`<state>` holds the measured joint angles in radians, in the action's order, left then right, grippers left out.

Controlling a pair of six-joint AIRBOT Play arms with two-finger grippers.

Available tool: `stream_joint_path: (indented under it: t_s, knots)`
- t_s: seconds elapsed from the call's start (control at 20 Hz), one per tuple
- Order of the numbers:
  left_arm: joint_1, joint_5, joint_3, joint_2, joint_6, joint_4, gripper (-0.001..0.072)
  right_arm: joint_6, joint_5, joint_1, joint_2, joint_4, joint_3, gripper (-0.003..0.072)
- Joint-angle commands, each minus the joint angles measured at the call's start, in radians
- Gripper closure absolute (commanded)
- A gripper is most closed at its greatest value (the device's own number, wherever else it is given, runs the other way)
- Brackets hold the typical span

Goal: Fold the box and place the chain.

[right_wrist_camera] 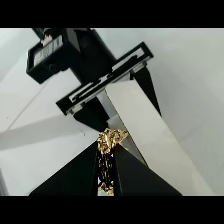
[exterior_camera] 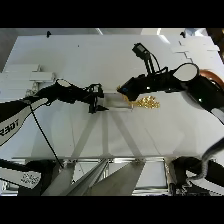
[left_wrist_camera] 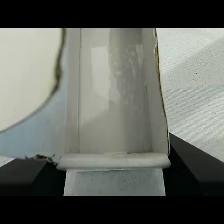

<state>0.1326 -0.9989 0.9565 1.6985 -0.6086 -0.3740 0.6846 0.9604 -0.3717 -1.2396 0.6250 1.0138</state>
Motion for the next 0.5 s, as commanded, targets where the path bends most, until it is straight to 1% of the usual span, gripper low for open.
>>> stream_joint_path:
  t_s: [0.0,0.1,0.3,0.45]
  knots:
    - [0.0,0.0,0.001,0.0,0.0,0.0,0.0384,-0.071,0.109,-0.001,-0.042,0.008,0.0,0.0676]
    - [0.0,0.0,0.001,0.0,0.0,0.0,0.0384,-0.071,0.127,-0.001,-0.06,0.027,0.0,0.0674]
    - [0.0,0.0,0.001,0.0,0.0,0.0,0.0384,-0.055,0.106,-0.001,-0.073,0.118,0.0,0.0673]
    - [0.0,0.0,0.001,0.0,0.0,0.0,0.0384,0.066,0.034,-0.001,-0.078,0.245,0.0,0.0673]
